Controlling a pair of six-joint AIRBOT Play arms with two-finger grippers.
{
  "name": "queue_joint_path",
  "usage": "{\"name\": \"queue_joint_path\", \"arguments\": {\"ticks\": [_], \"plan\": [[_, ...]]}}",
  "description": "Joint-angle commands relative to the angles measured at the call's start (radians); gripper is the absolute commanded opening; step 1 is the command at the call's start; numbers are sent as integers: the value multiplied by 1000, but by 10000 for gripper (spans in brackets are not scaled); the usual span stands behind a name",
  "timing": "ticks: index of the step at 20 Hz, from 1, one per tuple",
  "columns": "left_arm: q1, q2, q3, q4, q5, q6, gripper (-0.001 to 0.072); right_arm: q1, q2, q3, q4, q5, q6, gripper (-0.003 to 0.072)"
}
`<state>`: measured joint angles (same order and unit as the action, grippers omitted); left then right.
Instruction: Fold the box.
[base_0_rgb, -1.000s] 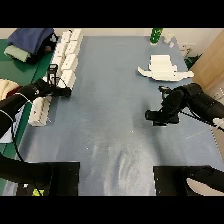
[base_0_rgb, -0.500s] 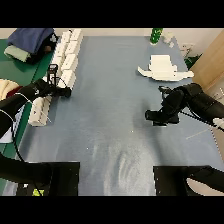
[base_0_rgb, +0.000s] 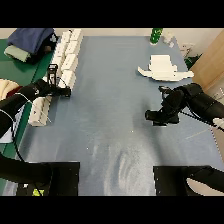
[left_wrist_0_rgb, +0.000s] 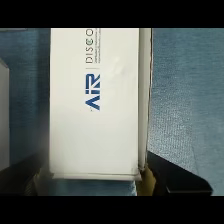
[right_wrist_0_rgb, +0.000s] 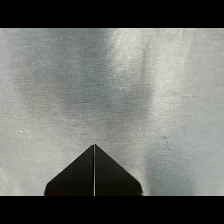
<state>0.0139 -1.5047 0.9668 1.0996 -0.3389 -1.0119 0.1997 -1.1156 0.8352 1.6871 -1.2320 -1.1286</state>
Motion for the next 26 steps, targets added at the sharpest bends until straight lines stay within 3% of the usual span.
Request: {"name": "queue_joint_path", "arguments": {"ticks": [1, 11, 12, 14, 19, 21, 24, 26], "plan": [[8, 15, 2, 2, -60, 0, 706, -1, -1, 1, 0, 0, 0, 7], [137, 205, 50, 4, -575, -11, 703, -1, -1, 1, 0, 0, 0, 7], [136, 227, 58, -2, -629, -11, 558, -1, -1, 1, 0, 0, 0, 7], [132, 261, 79, -15, -739, -10, 13, -1, -1, 1, 0, 0, 0, 7], [105, 307, 102, -258, -780, -10, 14, -1, -1, 1, 0, 0, 0, 8], [61, 308, 93, -266, -803, -11, 13, -1, -1, 1, 0, 0, 0, 7], [-44, 323, 13, -265, -819, -29, 10, -1, -1, 1, 0, 0, 0, 8], [-134, 369, -83, -266, -761, -54, 10, -1, -1, 1, 0, 0, 0, 7]]}}
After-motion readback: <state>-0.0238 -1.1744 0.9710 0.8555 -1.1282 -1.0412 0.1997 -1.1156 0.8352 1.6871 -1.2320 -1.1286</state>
